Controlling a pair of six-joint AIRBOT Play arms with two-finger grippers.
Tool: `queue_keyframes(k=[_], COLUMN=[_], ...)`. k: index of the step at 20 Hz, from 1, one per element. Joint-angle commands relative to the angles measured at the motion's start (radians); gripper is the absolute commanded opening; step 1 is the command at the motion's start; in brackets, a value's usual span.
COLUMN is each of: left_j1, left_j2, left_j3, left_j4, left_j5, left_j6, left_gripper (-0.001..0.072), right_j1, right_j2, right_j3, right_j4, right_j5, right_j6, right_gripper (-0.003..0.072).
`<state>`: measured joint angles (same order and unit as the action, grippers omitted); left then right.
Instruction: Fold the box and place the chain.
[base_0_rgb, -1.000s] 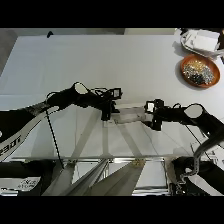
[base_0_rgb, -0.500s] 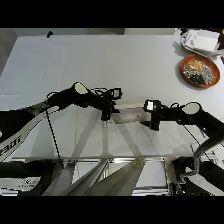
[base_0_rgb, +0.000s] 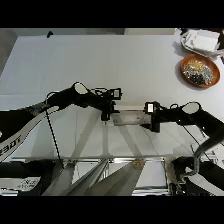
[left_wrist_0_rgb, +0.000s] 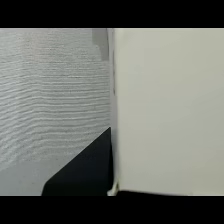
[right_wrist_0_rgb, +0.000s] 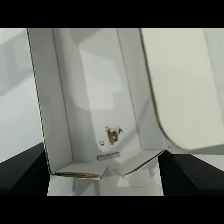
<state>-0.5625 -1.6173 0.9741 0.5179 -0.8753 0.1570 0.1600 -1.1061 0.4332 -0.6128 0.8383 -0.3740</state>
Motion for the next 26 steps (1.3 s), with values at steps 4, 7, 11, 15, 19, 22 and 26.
queue_keyframes(k=[4, 7, 11, 15, 19, 22, 26], left_j1=[0.0, 0.0, 0.0, 0.0, 0.0, 0.0, 0.0], left_j2=[-0.001, -0.001, -0.001, -0.001, -0.001, -0.001, -0.001], left_j3=[0.0, 0.0, 0.0, 0.0, 0.0, 0.0, 0.0], left_j4=[-0.002, -0.002, -0.002, -0.002, -0.002, -0.002, -0.002], left_j5=[0.003, 0.003, 0.003, 0.003, 0.003, 0.003, 0.003], left_j6=[-0.001, -0.001, -0.001, -0.001, -0.001, -0.001, -0.001], left_gripper=[0.0011, 0.0011, 0.0011, 0.0011, 0.0011, 0.0011, 0.0011], right_j1=[0.0, 0.0, 0.0, 0.0, 0.0, 0.0, 0.0], right_j2=[-0.072, -0.091, -0.091, -0.091, -0.127, -0.129, -0.129], right_j3=[0.0, 0.0, 0.0, 0.0, 0.0, 0.0, 0.0], right_j4=[0.035, 0.057, 0.087, 0.087, 0.087, 0.086, 0.086], right_j5=[-0.019, -0.02, -0.035, -0.05, -0.049, -0.048, -0.05], right_j6=[-0.081, -0.127, -0.159, -0.159, -0.159, -0.159, -0.159], right_gripper=[0.0636, 0.0587, 0.0578, 0.0528, 0.0515, 0.0408, 0.0396])
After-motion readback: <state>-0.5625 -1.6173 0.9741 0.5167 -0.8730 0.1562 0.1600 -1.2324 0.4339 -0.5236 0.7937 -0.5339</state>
